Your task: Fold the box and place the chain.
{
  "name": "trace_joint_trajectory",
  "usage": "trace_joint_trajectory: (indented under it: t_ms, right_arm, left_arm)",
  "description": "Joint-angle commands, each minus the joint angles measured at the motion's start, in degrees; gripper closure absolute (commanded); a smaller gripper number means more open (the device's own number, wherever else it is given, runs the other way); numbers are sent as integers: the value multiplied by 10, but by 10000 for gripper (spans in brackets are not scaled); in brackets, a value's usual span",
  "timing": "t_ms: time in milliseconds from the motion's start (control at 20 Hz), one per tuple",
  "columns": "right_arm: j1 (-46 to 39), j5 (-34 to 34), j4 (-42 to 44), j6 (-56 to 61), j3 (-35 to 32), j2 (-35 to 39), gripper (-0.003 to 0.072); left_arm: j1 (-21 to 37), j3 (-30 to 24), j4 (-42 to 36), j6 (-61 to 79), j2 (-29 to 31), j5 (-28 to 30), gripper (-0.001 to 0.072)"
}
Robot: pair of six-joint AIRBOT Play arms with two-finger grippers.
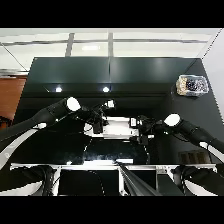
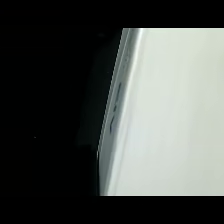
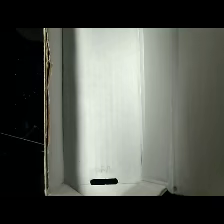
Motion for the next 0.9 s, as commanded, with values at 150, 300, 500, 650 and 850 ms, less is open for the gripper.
trace_joint_trajectory:
  t_ms: [150,300,500,650,850]
  right_arm:
    - [0,-2,2,2,0,0,192]
    - [0,-2,2,2,0,0,192]
    - [0,-2,2,2,0,0,192]
    - [0,-2,2,2,0,0,202]
    - [1,-2,2,2,0,0,401]
  left_arm:
    - [0,0,0,0,1,-1,684]
    - [0,10,4,-1,19,-12,377]
    - [4,12,106,-62,96,-63,166]
    - [12,12,229,-221,166,-143,205]
    - [29,8,239,-399,207,-316,660]
